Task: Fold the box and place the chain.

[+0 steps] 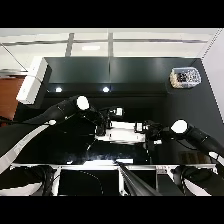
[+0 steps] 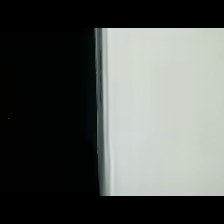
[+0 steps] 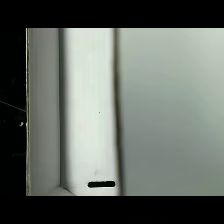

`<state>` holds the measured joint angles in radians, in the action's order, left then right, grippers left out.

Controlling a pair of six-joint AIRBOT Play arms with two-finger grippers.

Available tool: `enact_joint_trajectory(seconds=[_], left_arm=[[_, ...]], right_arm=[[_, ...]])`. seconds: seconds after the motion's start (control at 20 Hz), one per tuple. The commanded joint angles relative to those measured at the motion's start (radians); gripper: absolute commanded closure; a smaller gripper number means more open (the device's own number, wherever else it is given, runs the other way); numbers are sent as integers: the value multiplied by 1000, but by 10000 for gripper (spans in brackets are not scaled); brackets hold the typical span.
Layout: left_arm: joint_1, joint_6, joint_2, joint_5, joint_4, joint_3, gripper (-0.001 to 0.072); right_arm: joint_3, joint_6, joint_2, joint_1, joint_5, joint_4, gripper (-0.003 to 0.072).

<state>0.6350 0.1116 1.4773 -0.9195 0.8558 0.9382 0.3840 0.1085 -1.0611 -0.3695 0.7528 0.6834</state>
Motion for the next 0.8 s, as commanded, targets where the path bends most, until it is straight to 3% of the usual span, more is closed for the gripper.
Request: enact_joint_trajectory(seconds=[0.0,0.75], left_arm=[[0,11,1,1,-1,-1,683],[0,20,1,4,0,-1,683]], right_arm=[[-1,1,-4,0,-18,1,-11],[-1,13,-4,42,13,-8,-11]])
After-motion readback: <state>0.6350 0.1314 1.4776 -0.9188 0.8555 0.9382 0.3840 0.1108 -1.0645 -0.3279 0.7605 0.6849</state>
